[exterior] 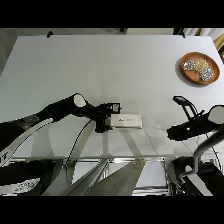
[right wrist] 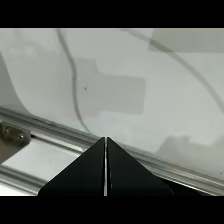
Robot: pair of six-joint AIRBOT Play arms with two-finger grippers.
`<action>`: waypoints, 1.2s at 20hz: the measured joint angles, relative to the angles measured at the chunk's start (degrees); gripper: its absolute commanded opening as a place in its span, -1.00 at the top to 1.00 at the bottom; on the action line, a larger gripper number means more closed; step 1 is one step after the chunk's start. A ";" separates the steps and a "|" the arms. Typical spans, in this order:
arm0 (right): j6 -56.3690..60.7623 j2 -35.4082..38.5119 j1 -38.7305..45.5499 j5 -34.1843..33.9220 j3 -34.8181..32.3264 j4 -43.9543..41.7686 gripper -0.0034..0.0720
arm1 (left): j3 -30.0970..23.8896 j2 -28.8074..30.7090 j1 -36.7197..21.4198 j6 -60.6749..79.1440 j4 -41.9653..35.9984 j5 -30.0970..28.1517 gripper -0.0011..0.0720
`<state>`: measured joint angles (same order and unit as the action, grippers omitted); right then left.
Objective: Fold the box and place the chain.
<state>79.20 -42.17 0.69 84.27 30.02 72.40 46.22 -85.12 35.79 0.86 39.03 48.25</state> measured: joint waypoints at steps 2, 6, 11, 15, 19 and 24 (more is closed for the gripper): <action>-0.66 -0.26 4.74 1.14 0.28 0.96 0.88 | 0.00 0.00 0.00 0.00 -0.35 0.02 0.94; -1.20 -0.50 9.25 1.38 0.50 0.92 0.87 | 0.00 0.00 0.00 -0.02 -0.74 0.87 0.94; -1.40 -0.55 10.64 -2.82 0.57 -3.06 0.87 | 0.00 0.17 0.00 -0.20 -0.79 3.21 0.96; -1.44 -0.55 10.88 -5.51 0.57 -4.72 0.87 | -0.02 3.48 -0.07 -3.37 -0.55 2.86 0.96; -1.49 -0.55 10.95 -6.71 0.57 -5.16 0.87 | -0.02 10.67 -0.11 -11.15 5.18 -1.92 0.96; -1.66 -0.55 10.95 -7.13 0.57 -5.29 0.87 | -0.02 19.93 -4.44 -34.45 22.08 -5.90 0.96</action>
<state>77.54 -42.72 11.64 77.14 30.59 67.11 46.19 -65.19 31.35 -33.58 61.10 42.35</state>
